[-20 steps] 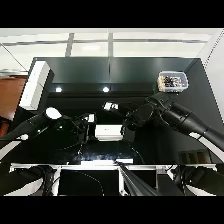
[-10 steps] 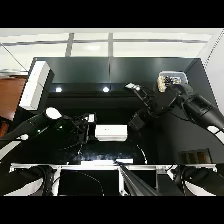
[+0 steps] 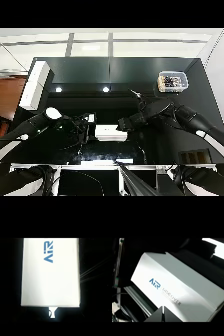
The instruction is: Fold the box and place the chain.
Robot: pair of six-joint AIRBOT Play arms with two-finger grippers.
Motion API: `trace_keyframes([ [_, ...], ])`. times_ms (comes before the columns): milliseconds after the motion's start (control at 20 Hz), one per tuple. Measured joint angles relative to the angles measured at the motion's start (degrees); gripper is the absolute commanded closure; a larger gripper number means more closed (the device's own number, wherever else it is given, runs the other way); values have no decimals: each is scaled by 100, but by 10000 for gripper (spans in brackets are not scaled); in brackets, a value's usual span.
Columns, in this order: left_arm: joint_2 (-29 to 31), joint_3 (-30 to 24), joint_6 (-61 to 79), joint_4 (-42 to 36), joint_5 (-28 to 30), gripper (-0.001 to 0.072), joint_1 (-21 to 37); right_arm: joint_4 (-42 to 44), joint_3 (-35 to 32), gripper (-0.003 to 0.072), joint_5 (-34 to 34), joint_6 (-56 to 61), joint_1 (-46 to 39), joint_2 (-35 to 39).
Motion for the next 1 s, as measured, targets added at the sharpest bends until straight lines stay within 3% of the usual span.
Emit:
trace_keyframes([
  [1000, 0, 2, 0, 2, 0, 305, 0, 20, -450, 659, 286, 315, 90, -260],
])
